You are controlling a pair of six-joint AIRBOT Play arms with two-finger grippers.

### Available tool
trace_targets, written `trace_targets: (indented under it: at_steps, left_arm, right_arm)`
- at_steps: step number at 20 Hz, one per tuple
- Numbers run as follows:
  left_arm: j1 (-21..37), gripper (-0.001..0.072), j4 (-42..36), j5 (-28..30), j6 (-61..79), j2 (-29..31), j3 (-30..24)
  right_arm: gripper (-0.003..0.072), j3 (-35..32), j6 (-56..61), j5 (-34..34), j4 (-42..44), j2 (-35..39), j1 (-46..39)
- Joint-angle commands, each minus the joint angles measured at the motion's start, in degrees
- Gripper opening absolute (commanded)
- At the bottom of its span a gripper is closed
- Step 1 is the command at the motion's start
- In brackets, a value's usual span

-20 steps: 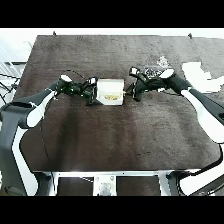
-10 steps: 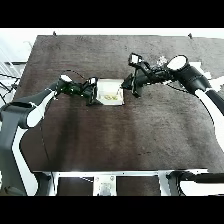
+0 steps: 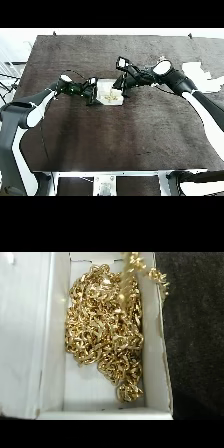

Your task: Fold the box and place the chain.

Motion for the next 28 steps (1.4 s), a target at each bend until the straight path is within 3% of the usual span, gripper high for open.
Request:
trace_targets:
  at_steps: [1, 9, 18, 28]
  left_arm:
    - [0.0, 0.0536, 0.0, 0.0, 0.0, 0.0, 0.0]
    - [0.0, 0.0536, 0.0, 0.0, 0.0, 0.0, 0.0]
    - [0.0, 0.0536, 0.0, 0.0, 0.0, 0.0, 0.0]
    - [0.0, 0.0536, 0.0, 0.0, 0.0, 0.0, 0.0]
  right_arm:
    - [0.0012, 0.0, 0.1, -2.5, 0.0, -2.2, 0.2]
    - [0.0012, 0.1, 1.4, -3.6, 0.0, -11.0, -0.1]
    - [0.0011, 6.3, 8.0, -3.0, 0.0, 0.0, -0.2]
    - [0.0012, -1.4, 8.4, -4.1, -0.6, -2.0, -0.2]
